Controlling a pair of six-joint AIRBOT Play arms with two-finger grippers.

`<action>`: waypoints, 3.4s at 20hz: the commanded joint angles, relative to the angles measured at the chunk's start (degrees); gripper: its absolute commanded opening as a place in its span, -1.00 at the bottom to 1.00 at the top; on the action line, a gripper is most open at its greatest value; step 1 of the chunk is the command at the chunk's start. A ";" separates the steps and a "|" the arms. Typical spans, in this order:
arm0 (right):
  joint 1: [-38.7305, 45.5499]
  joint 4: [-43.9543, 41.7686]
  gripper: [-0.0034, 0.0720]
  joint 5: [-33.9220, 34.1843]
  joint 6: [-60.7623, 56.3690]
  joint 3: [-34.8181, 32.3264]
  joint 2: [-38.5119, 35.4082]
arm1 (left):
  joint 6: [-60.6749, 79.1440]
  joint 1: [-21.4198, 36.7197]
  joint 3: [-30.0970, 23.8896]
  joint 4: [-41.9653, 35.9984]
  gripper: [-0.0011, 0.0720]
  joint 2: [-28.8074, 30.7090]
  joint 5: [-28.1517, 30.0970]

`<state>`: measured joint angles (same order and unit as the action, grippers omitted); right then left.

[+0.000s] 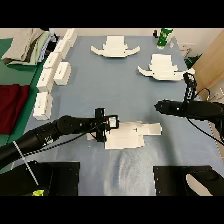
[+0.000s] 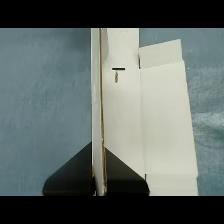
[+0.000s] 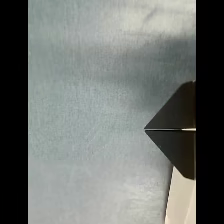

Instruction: Fold the box.

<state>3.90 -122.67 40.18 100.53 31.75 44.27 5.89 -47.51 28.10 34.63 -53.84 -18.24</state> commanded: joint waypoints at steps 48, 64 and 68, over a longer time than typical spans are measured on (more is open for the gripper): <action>-0.07 -1.22 -0.90 0.15 0.04 -0.04 0.04 | -4.48 8.55 3.74 -0.37 -0.93 -6.40 -19.65; -0.07 -1.25 -0.90 0.17 0.07 -0.04 0.04 | 0.90 0.72 0.79 0.09 -0.93 1.68 -2.56; -0.07 -1.25 -0.90 0.39 0.07 -0.04 0.04 | -5.49 -0.04 -0.85 0.11 -0.93 -2.34 -3.10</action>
<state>3.88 -123.87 40.38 100.62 31.73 44.27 4.03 -46.63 28.27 34.57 -54.22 -21.69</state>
